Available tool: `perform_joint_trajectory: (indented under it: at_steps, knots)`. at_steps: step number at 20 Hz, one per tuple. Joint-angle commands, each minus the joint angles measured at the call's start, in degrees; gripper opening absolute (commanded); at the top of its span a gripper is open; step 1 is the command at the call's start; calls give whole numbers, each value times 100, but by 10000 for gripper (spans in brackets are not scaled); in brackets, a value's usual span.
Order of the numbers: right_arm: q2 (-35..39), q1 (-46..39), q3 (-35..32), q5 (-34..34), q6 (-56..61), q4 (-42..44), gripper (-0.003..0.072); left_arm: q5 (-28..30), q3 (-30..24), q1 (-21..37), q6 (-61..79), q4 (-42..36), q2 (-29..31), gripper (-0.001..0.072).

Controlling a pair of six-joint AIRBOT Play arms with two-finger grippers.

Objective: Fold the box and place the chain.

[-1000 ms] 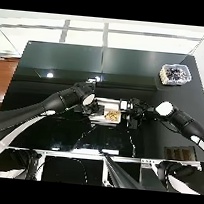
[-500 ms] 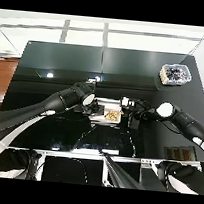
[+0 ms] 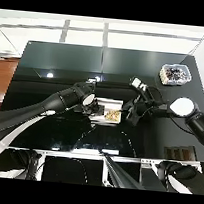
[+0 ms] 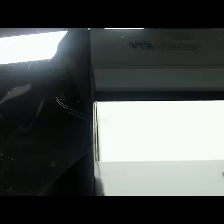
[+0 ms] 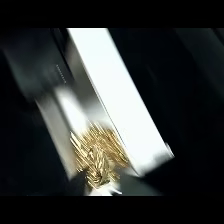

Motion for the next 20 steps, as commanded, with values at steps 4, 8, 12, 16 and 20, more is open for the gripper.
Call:
perform_joint_trajectory:
  at_steps: [4, 8, 12, 16, 20]
  knots:
    - [111, -586, 79, 444, 1333, -758, 327, 13, 0, 2, 2, 2, -2, 28]
    - [116, -1167, 76, 1364, 2072, -1438, 327, 11, 0, 2, 2, -13, -2, 28]
    - [116, -1158, 76, 1351, 2070, -1228, 327, 149, 31, 4, 2, -33, 0, 28]
    - [116, -1158, 76, 1316, 2070, -1088, 327, 177, 68, -90, 525, 94, 232, 457]
    - [116, -1158, 76, 1285, 2065, -1095, 327, -186, -361, -295, 1829, 1128, 1224, 457]
